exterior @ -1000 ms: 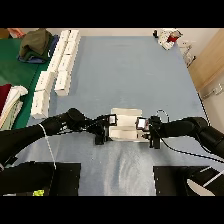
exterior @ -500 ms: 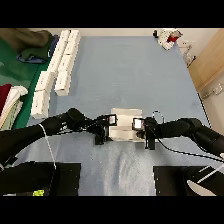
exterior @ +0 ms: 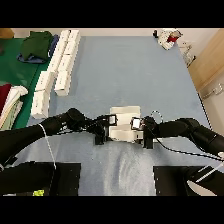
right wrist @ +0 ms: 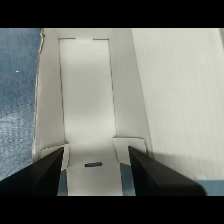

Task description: Fold the box.

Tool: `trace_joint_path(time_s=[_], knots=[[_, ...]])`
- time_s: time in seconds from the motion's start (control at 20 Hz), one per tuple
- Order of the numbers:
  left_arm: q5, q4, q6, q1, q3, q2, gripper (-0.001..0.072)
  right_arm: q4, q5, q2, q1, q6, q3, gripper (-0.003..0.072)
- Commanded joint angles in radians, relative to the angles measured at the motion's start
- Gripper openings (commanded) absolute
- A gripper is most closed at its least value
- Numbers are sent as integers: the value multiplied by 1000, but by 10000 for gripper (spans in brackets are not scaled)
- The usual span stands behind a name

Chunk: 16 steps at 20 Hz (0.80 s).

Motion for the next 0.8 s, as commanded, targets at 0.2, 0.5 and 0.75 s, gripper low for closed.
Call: trace_joint_path(time_s=[0.2, 0.5, 0.75], knots=[[0, 0, -1, 0, 0, 0, 459, -37, -59, 16, 1, 111, 2, 389], [0, 0, -1, 0, 0, 0, 459, -422, -361, 122, 0, 949, 89, 2], [0, 0, -1, 0, 1, 0, 459, -698, -471, 179, -164, 1577, 111, 0]])
